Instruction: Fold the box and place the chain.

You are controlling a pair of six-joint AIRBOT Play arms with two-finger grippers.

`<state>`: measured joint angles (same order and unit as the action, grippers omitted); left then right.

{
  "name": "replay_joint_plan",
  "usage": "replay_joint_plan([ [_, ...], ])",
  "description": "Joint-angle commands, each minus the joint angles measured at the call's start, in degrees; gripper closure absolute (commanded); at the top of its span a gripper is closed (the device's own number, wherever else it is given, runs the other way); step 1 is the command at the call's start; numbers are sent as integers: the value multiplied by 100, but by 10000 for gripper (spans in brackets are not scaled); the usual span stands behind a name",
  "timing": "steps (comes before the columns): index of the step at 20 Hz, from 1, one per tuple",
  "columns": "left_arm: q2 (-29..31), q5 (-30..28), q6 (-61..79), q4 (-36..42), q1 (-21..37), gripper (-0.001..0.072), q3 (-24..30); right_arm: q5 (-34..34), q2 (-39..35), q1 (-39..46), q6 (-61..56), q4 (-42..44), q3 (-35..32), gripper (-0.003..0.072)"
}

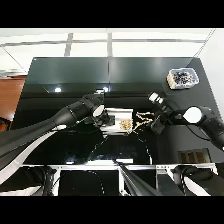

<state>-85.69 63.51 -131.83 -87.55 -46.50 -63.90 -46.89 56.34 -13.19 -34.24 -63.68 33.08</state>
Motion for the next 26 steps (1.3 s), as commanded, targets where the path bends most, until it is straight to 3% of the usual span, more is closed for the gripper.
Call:
replay_joint_plan([
  [1,-2,-7,2,0,2,682,0,597,448,-2,2470,496,-138,-26],
  [9,-2,0,2,0,2,682,0,964,1176,212,3296,1543,-116,-26],
  [16,-2,-2,2,2,0,682,0,986,1215,212,3060,1545,-107,-23],
  [18,-2,-2,2,0,0,682,0,988,1215,212,2876,1543,-107,253],
  [20,-2,-4,2,0,0,682,0,986,1215,212,2804,1543,-107,274],
  [22,-2,-4,2,0,0,682,0,973,1213,212,2520,1504,-107,673],
  [26,-2,-2,0,2,0,682,0,824,1019,212,1659,1499,-98,670],
])
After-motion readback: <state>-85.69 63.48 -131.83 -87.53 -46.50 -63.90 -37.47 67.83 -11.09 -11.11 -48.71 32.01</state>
